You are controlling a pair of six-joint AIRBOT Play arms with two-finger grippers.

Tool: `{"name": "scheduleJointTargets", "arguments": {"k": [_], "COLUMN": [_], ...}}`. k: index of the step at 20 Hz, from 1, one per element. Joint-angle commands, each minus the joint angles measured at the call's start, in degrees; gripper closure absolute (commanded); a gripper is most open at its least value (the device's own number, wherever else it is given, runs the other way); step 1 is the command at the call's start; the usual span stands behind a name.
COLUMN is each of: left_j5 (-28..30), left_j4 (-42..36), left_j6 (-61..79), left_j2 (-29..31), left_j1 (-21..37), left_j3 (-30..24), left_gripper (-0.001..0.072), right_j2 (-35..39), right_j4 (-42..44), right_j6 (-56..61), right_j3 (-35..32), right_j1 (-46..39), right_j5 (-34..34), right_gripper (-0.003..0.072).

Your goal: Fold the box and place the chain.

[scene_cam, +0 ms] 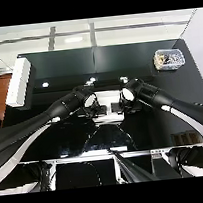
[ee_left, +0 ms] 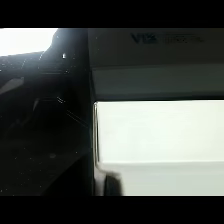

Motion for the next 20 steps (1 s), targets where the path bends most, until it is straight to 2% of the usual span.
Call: {"name": "scheduleJointTargets", "arguments": {"k": [1,2,4,9,11,20], "left_j5": [0.00,0.00,0.00,0.00,0.02,0.00], "left_j4": [0.02,0.02,0.02,0.02,0.02,0.02], "left_j6": [0.02,0.02,0.02,0.02,0.02,0.02], "left_j2": [0.00,0.00,0.00,0.00,0.00,0.00], "left_j1": [0.02,0.02,0.02,0.02,0.02,0.02], "left_j3": [0.00,0.00,0.00,0.00,0.02,0.02], "left_gripper": [0.0682,0.0682,0.0682,0.0682,0.0682,0.0682], "right_j2": [-0.33,-0.33,-0.35,-0.44,-0.44,-1.14], "right_j4": [-0.07,-0.04,0.33,0.96,2.34,2.99], "right_j6": [0.61,0.59,0.61,1.03,1.01,0.59], "right_j3": [0.02,0.02,0.02,0.02,0.02,0.02], "right_j1": [0.22,0.22,0.24,0.22,0.22,0.24], "right_j5": [-0.57,-0.70,-1.40,-1.33,-2.29,-2.54], "right_gripper": [0.0398,0.0579,0.0670,0.0670,0.0537,0.0540]}}
